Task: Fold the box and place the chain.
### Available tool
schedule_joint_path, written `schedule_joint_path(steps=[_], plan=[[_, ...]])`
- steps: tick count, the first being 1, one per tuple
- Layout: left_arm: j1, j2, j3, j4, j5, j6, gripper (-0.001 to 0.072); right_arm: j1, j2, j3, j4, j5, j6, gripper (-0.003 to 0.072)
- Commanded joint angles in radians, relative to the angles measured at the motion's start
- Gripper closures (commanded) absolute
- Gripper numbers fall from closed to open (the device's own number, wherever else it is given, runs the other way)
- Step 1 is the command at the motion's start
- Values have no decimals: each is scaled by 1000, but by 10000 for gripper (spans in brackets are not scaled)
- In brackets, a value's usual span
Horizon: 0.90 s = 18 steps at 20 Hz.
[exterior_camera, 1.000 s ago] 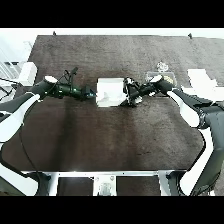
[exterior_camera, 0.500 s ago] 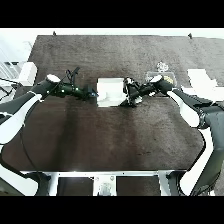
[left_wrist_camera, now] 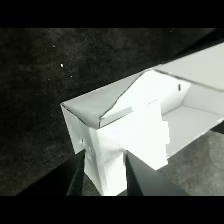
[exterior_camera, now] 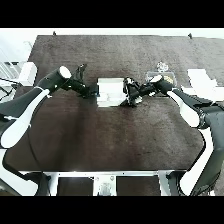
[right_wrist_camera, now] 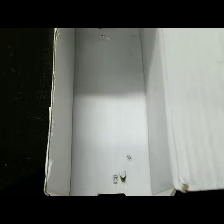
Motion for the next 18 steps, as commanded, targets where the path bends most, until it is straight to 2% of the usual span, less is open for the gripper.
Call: schedule_joint_path(steps=[1, 11, 18], plan=[[-58, 1, 71, 200, -11, -169, 385, 1, 0, 0, 0, 0, 0, 129], [-127, 0, 90, 333, -32, -377, 389, 1, 0, 0, 0, 0, 0, 129], [-155, -35, 103, 347, -38, -421, 389, 1, 0, 0, 0, 0, 0, 129]])
